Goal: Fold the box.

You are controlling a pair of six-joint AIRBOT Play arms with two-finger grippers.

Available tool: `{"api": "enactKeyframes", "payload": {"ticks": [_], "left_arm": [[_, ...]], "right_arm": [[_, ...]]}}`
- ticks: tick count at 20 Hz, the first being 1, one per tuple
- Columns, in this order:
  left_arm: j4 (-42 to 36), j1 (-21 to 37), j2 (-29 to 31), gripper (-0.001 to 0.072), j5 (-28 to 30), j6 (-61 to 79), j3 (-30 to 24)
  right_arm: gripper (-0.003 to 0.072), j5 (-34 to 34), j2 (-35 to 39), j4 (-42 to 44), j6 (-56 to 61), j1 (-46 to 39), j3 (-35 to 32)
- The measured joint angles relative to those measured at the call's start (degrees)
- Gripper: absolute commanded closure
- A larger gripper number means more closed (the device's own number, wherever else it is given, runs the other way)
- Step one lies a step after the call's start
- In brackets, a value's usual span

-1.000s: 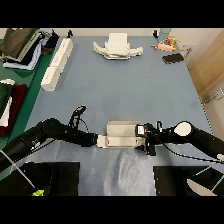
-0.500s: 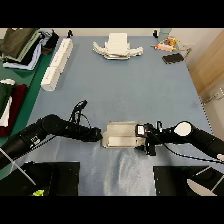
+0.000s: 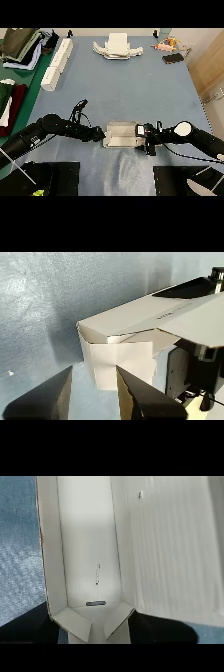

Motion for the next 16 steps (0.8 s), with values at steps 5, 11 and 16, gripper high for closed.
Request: {"api": "enactKeyframes", "payload": {"ticks": [5,11,16], "left_arm": [[0.3,-0.6,-0.2,0.0288,0.8,-4.8,0.2],[9.5,-9.0,-2.2,0.0288,3.8,-20.9,2.4],[20.3,-16.2,-7.0,0.0289,4.0,-36.0,7.1]], "right_arm": [[0.0181,0.0,0.0,0.0,0.0,0.0,0.0],[0.0182,0.0,0.0,0.0,0.0,0.0,0.0],[0.0182,0.0,0.0,0.0,0.0,0.0,0.0]]}}
